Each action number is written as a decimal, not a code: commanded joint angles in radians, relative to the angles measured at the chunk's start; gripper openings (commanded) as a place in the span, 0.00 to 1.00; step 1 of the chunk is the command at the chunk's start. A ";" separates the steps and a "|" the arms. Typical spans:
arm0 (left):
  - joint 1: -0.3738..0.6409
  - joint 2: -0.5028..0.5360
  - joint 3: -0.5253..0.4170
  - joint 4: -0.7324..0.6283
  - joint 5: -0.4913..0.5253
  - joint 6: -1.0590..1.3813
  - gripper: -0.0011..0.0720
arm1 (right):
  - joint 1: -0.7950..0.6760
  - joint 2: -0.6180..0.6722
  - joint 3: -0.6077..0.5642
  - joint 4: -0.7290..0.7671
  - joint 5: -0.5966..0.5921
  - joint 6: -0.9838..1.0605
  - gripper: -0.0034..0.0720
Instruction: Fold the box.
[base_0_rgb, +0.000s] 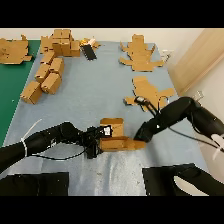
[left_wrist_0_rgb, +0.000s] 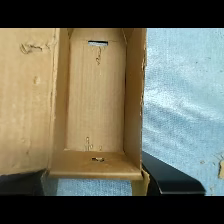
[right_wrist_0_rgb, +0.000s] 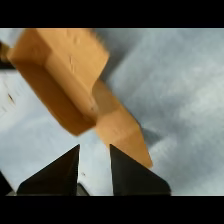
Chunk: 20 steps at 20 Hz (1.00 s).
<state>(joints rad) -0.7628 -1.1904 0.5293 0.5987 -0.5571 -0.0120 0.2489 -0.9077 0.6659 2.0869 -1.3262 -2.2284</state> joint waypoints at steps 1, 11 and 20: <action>0.000 0.001 0.000 0.000 0.000 0.000 0.73 | 0.138 0.068 -0.058 -0.251 0.037 -0.076 0.47; 0.000 0.001 0.000 0.000 0.000 0.000 0.73 | 0.325 0.027 -0.121 -0.229 0.380 -0.372 0.70; 0.000 0.001 0.000 0.000 0.000 0.000 0.73 | 0.325 0.021 -0.122 -0.225 0.312 -0.373 0.82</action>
<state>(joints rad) -0.7628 -1.1904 0.5293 0.5987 -0.5571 -0.0120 0.5716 -0.8852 0.5446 1.8610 -1.0042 -2.5973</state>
